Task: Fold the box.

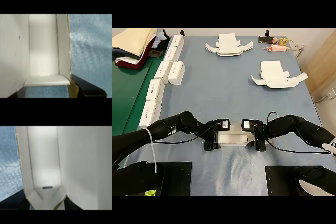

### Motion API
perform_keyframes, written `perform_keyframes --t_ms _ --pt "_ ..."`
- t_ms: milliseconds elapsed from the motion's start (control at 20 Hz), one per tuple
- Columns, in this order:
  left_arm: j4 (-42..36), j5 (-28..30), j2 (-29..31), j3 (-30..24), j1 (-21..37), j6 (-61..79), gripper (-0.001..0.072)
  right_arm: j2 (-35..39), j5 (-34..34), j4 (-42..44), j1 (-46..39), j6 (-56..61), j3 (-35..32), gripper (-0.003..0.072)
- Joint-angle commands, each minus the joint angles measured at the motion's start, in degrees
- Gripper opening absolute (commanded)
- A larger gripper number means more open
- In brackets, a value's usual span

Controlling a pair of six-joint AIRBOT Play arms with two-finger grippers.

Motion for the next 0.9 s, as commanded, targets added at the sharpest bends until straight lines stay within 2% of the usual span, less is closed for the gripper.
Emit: perform_keyframes --t_ms 0,250,500,850 --pt "3.9 0.1 2.0 0.0 1.2 -4.8 0.0699 0.0 0.0 0.0 0.0 0.0 0.0 0.0464" --pt "2.7 -0.1 2.1 0.0 2.9 -5.6 0.0699 0.0 0.0 0.0 0.0 0.0 0.0 0.0464" --pt "-3.3 -0.3 1.4 0.0 2.8 0.1 0.0699 0.0 0.0 0.0 0.0 0.0 0.0 0.0463" --pt "3.1 -3.3 1.4 0.0 2.9 0.2 0.0699 0.0 0.0 0.0 0.0 0.0 0.0 0.0463"
